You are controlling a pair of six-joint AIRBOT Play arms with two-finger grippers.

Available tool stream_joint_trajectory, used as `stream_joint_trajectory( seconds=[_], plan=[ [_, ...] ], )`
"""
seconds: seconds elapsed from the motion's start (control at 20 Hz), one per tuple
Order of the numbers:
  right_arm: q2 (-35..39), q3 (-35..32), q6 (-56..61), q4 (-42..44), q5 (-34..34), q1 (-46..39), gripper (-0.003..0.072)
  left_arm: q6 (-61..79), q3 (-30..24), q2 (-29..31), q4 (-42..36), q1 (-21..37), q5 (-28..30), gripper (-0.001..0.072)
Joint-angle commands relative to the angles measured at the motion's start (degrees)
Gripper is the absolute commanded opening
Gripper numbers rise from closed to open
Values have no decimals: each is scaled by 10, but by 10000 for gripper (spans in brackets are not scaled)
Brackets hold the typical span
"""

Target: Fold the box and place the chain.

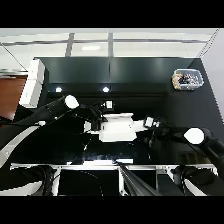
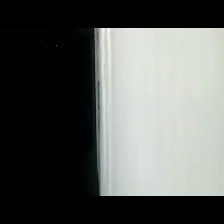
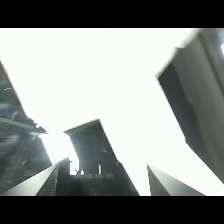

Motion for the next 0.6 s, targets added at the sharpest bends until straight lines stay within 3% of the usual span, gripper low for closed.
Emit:
stream_joint_trajectory(
  seconds=[0.0, 0.25, 0.55],
  plan=[
    [-42, -2, -78, 47, -9, 47, 637, 11, 0, 0, 2, -1, 6, 28],
    [-64, -2, -86, 94, -81, 97, 637, 11, 0, 0, 2, -1, 6, 28],
    [-64, 7, -103, 93, -186, 110, 636, 11, 0, 0, 2, -1, 6, 28]
  ],
)
